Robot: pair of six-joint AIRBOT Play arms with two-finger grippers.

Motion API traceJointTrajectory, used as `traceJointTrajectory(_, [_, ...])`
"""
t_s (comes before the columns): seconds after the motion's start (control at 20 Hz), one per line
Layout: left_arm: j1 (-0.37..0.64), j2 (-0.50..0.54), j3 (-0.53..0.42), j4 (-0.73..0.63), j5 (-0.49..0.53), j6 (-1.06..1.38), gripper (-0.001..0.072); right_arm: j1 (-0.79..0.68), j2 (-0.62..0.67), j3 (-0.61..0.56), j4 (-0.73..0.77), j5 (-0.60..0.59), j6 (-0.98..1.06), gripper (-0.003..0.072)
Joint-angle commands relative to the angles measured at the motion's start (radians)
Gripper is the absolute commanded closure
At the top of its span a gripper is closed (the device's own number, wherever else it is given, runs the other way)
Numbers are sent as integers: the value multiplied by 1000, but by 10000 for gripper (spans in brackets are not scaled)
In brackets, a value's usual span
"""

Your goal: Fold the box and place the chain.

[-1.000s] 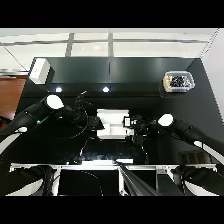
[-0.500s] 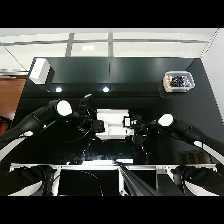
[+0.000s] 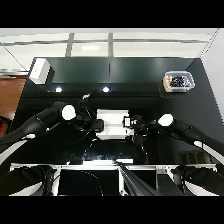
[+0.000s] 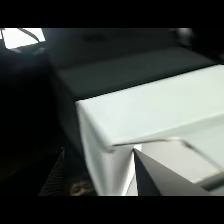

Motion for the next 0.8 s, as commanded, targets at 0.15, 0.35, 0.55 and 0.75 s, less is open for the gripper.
traceJointTrajectory(0.15, [-112, -3, 41, 232, -74, -261, 233, 0, 0, 0, 0, 0, 0, 495])
traceJointTrajectory(0.35, [-193, -66, 119, 380, -156, -422, 233, 0, 0, 0, 0, 0, 0, 495])
traceJointTrajectory(0.55, [-232, -159, 192, 377, -172, -456, 233, 0, 0, 0, 0, 0, 0, 495])
traceJointTrajectory(0.75, [-230, -173, 197, 374, -164, -488, 387, 0, 0, 0, 0, 0, 0, 495])
